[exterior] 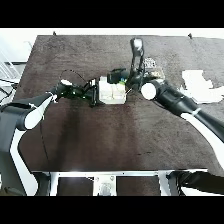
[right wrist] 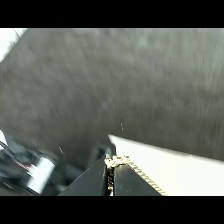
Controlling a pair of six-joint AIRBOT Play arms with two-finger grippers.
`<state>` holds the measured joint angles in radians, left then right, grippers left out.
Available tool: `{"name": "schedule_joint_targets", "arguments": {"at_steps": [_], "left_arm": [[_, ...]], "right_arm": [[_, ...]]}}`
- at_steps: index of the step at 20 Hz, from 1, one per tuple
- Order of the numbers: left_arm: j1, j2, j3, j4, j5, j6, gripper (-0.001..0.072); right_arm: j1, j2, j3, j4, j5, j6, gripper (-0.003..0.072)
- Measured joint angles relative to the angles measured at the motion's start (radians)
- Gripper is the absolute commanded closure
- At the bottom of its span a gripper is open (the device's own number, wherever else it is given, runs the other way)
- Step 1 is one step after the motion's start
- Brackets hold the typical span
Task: Fold the box and place the chain.
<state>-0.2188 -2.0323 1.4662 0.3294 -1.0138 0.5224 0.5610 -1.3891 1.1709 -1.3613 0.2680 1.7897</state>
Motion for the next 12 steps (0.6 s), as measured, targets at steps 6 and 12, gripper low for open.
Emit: {"name": "schedule_joint_targets", "arguments": {"at_steps": [6,12], "left_arm": [[0.0,0.0,0.0,0.0,0.0,0.0,0.0085],[0.0,0.0,0.0,0.0,0.0,0.0,0.0086]], "right_arm": [[0.005,-0.2,-0.044,0.036,-0.066,0.011,0.0285],[-0.057,-0.135,-0.051,0.011,-0.028,0.01,0.0251]]}}
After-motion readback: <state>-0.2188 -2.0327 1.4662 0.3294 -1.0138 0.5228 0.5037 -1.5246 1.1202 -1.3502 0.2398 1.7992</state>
